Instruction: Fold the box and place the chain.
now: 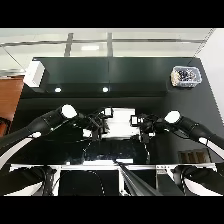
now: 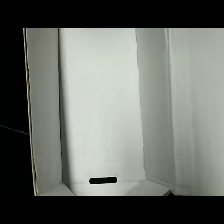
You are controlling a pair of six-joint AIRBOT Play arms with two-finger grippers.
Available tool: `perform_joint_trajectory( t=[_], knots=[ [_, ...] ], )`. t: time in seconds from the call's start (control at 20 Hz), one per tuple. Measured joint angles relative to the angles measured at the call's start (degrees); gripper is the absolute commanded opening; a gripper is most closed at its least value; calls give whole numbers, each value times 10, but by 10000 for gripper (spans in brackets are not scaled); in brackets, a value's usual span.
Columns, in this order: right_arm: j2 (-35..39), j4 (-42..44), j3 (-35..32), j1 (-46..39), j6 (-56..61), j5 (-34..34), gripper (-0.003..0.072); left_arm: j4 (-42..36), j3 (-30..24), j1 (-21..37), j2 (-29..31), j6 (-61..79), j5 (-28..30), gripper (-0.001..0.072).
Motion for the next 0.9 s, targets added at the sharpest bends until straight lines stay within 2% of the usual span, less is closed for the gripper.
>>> perform_joint_trajectory(
  t=[0.2,0.25,0.3,0.35,0.4,0.5,0.55,0.6,0.75,0.9],
  knots=[
    [0,0,0,0,0,0,409,0,0,-1,-1,0,2,300],
    [0,0,0,0,0,0,410,0,0,-1,-1,0,3,183],
    [0,0,0,0,0,0,410,2,0,-1,-1,-1,2,104],
    [0,0,0,0,0,0,409,4,0,-1,-1,-1,1,297],
    [0,0,0,0,0,0,410,4,0,-2,-1,-1,0,421],
    [0,0,0,0,0,0,410,4,0,-1,-1,-8,0,124],
    [0,0,0,0,0,0,409,9,0,0,0,-11,-1,75],
    [0,0,0,0,0,0,410,16,0,2,2,-18,-3,41],
    [0,0,0,0,0,0,410,42,3,20,21,-83,-30,29],
    [0,0,0,0,0,0,410,75,4,64,61,-165,-99,28]
  ],
)
